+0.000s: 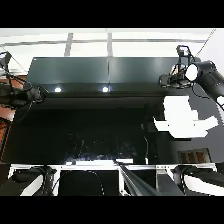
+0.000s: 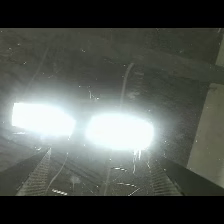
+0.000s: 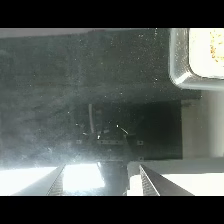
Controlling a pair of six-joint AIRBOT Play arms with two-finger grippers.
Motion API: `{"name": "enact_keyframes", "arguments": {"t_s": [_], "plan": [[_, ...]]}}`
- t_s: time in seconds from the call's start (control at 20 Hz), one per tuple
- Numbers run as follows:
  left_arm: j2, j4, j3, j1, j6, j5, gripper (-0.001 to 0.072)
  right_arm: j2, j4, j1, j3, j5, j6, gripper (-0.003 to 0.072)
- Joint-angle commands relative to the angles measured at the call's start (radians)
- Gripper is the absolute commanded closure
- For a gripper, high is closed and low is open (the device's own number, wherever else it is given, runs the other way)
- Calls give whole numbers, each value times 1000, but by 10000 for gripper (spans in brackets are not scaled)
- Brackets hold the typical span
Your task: Fold the box and place the chain.
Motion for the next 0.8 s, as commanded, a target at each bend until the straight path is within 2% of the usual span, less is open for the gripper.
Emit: {"name": "enact_keyframes", "arguments": {"t_s": [0.0, 0.55, 0.75], "plan": [[-1, 0, 0, 1, 0, 0, 2, 0, 0, 0, 0, 0, 0, 170], [-1, 1, 0, 0, 8, 2, 2, 0, 0, 0, 0, 0, 0, 170], [-1, 8, 0, 0, 26, 34, 2, 0, 26, 0, 0, -12, 1, 170]]}}
